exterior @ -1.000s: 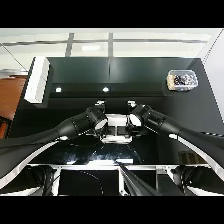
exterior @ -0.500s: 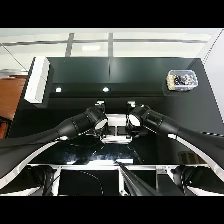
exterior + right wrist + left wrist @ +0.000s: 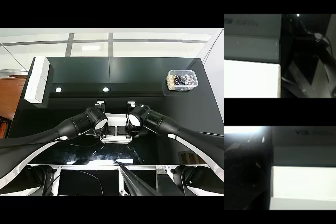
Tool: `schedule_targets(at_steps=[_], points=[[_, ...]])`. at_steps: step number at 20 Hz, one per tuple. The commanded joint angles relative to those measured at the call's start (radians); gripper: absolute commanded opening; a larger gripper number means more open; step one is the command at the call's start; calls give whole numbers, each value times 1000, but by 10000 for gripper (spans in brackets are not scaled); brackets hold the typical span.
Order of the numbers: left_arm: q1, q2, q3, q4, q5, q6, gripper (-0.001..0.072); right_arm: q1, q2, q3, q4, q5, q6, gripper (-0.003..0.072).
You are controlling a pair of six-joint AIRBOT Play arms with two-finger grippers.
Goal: Fold the box and place the chain.
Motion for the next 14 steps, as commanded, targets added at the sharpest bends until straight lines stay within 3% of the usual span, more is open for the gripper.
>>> schedule_targets(at_steps=[1,2,3,8,14], points=[[1,0,0,0,2,1,33,1,1,5,-7,3,-2,100],[1,0,0,0,1,1,33,1,2,7,-11,3,-2,288],[1,0,0,0,1,1,33,1,5,10,-18,4,-2,385],[1,0,0,0,1,1,33,1,70,11,-57,5,-8,383],[1,0,0,0,0,1,33,1,255,11,-69,78,-105,382]])
